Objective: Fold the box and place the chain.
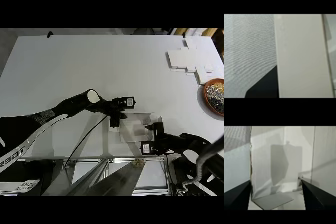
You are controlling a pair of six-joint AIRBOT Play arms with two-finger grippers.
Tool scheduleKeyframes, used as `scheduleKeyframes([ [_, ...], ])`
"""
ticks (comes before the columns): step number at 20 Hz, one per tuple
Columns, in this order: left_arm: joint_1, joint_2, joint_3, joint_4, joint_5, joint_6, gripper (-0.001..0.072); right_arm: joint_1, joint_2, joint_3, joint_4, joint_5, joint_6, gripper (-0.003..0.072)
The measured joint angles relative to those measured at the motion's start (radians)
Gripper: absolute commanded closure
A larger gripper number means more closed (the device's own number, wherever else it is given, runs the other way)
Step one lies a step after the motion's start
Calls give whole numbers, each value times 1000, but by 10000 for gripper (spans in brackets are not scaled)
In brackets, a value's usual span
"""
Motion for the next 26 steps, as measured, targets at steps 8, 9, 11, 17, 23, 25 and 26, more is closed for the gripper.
scheduleKeyframes([
  [8, 0, 0, 0, 0, 0, 0, 699, -141, -8, 100, 18, 51, 0, 28],
  [9, 0, 0, 0, 0, 0, 0, 699, -168, -9, 109, 32, 60, -2, 28],
  [11, 0, 0, 0, 0, 0, 0, 699, -218, -19, 120, 75, 71, -35, 28],
  [17, 0, 0, 0, 0, 0, -2, 699, -351, -95, 130, 216, 86, -177, 28],
  [23, 0, 0, 0, 0, 0, 0, 699, -455, -175, 132, 406, 126, -433, 29],
  [25, 0, 0, 0, 0, 0, 0, 699, -492, -199, 134, 466, 145, -517, 38],
  [26, 0, 0, 0, 0, 0, 0, 699, -507, -209, 134, 490, 154, -549, 38],
])
